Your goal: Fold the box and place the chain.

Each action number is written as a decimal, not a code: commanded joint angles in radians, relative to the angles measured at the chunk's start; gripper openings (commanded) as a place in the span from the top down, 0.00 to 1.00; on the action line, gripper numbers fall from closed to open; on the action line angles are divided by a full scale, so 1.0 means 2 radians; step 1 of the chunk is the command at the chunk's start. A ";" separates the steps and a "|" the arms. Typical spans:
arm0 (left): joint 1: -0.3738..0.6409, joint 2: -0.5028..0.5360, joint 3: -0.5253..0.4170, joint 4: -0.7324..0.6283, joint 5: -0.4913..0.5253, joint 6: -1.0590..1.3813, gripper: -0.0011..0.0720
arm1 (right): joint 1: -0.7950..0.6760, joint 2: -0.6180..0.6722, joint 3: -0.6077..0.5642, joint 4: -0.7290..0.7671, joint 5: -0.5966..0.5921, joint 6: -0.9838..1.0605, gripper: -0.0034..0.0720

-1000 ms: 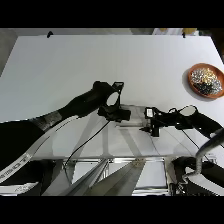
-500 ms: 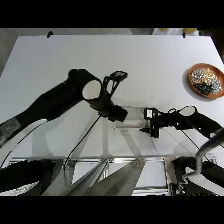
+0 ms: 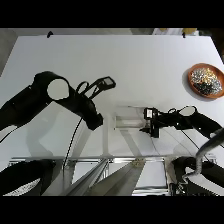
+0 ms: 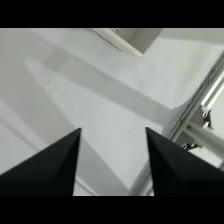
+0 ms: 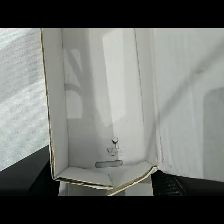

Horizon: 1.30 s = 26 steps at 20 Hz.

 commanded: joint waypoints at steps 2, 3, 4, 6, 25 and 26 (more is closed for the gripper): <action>0.051 0.013 -0.138 -0.081 0.123 0.342 0.30 | 0.000 0.000 0.000 0.000 0.000 0.000 0.52; 0.057 0.010 -0.159 -0.092 0.150 0.414 0.30 | 0.000 0.000 0.000 0.000 0.000 0.000 0.52; 0.061 0.006 -0.174 -0.108 0.164 0.480 0.30 | 0.000 0.000 0.000 0.000 0.000 0.000 0.52; 0.066 -0.015 -0.181 -0.168 0.174 0.608 0.30 | 0.000 0.000 0.000 0.000 0.000 0.000 0.52; 0.040 -0.147 -0.161 -0.383 0.278 0.790 0.02 | 0.000 0.000 0.000 0.000 0.000 0.000 0.52; 0.038 -0.152 -0.156 -0.384 0.278 0.790 0.02 | 0.000 0.000 0.000 0.000 0.000 0.000 0.52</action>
